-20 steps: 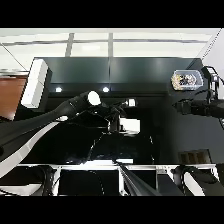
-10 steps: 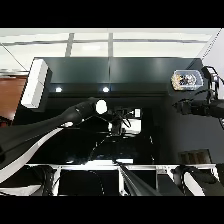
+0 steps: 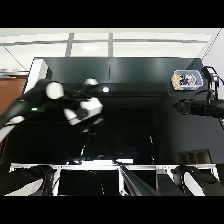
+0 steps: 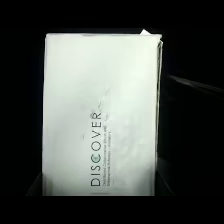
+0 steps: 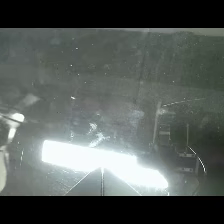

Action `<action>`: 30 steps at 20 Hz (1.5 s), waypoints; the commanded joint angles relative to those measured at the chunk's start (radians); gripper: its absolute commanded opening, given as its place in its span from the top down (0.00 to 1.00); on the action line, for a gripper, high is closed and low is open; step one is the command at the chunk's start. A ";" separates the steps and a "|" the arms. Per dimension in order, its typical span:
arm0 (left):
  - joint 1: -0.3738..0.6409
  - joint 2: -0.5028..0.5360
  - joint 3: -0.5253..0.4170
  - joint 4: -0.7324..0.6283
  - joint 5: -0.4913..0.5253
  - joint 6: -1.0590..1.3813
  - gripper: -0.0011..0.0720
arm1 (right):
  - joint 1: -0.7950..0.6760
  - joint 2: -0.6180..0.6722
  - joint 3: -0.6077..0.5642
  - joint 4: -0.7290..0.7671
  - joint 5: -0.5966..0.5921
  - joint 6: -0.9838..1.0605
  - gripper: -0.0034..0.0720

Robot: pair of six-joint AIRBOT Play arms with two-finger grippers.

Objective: Fold the box and place the chain.

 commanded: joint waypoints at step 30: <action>0.972 0.119 -0.279 -0.163 0.276 0.203 0.50 | 0.000 0.000 -0.066 0.002 -0.066 0.000 0.94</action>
